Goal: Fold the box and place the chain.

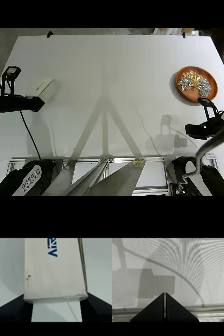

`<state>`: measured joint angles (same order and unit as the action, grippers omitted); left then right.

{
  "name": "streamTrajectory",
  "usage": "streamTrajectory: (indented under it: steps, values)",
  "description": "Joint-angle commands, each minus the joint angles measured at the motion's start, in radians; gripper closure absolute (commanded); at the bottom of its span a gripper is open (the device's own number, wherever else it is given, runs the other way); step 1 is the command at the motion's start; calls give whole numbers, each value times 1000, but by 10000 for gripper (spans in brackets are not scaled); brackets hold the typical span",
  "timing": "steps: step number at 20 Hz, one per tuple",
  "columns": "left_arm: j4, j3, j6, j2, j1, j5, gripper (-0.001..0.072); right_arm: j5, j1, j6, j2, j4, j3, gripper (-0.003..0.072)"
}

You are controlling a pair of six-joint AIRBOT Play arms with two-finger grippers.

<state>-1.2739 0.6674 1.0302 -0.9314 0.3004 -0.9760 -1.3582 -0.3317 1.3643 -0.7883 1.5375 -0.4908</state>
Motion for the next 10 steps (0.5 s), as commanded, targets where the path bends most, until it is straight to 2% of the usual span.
streamTrajectory:
  steps: [1, 5, 6, 8, 10]
  values:
    - [-29, -4, 54, -97, 67, -83, 439, 0, -1, 0, 1, 0, 0, 675]
    - [-42, -23, 76, -182, 67, -104, 433, 0, -1, 0, 1, 0, 0, 675]
    - [-49, -33, 76, -190, 67, -112, 392, 0, -1, 0, 0, 0, 0, 675]
    - [-51, -50, 79, -192, 67, -114, -4, 0, -1, 0, 1, 0, 0, 675]
    - [-52, -50, 96, -192, 66, -144, 13, 0, -1, 0, 1, 0, 0, 675]
